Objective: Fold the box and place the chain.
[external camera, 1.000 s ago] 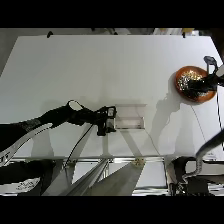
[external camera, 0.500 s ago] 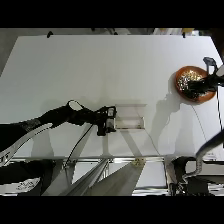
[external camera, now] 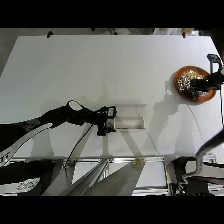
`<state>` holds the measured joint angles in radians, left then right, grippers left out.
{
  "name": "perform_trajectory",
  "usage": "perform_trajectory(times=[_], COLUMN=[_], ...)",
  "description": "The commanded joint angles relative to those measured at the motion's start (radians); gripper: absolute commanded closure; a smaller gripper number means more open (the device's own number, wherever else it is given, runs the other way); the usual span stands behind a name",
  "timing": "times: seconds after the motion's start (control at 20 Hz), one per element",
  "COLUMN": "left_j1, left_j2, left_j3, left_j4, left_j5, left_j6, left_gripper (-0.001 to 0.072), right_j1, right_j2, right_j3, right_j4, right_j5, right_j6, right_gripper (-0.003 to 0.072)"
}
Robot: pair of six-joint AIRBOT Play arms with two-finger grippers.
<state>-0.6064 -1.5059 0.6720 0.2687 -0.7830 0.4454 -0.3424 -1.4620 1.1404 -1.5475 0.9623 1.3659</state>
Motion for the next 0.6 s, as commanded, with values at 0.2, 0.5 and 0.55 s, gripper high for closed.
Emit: perform_trajectory(times=[0.2, 0.5, 0.55], left_j1=[0.000, 0.000, 0.000], left_j2=[0.000, 0.000, 0.000], left_j3=[0.000, 0.000, 0.000], left_j4=[0.000, 0.000, 0.000], left_j5=[0.000, 0.000, 0.000], left_j6=[0.000, 0.000, 0.000], left_gripper=[0.0379, 0.0379, 0.0379], right_j1=[-0.001, -0.001, -0.001], right_j2=[-0.027, -0.084, -0.087], right_j3=[0.000, 0.000, 0.000], right_j4=[0.000, 0.000, -0.001], right_j5=[0.008, 0.023, 0.017], right_j6=[-0.009, -0.009, -0.009], right_gripper=[0.0465, 0.0468, 0.0470])
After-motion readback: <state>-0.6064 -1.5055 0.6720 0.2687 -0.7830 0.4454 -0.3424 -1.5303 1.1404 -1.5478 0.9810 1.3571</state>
